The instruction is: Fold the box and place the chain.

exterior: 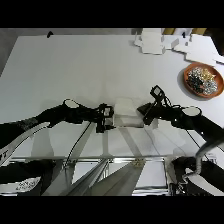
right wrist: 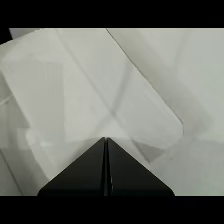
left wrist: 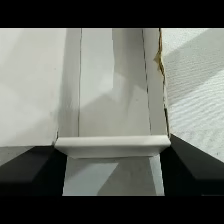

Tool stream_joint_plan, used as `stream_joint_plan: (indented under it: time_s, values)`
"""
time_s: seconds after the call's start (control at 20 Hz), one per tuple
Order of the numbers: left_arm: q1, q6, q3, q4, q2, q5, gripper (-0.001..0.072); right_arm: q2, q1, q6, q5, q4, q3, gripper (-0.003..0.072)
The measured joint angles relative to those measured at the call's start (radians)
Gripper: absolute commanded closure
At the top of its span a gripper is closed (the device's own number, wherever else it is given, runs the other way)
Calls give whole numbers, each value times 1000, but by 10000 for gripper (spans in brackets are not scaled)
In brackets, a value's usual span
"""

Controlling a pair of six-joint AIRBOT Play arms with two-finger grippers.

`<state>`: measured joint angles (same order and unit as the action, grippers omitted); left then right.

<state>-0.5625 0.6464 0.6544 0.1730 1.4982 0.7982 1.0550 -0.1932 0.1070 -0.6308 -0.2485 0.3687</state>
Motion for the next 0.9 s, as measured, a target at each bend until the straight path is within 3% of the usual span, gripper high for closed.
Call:
stream_joint_plan:
  time_s: [0.15,0.45,0.55,0.7,0.9]
  values:
    - [0,0,0,0,0,-1,574,-97,0,-11,-33,-124,0,664]
    - [0,0,0,0,0,-1,574,-232,0,-80,-105,-599,0,662]
    - [0,0,0,0,0,-1,574,-243,0,-88,-135,-697,-1,612]
    - [0,0,0,0,0,-1,574,-231,0,-63,-167,-727,-1,613]
    - [0,0,0,0,0,-1,574,-165,0,28,-199,-640,-1,622]
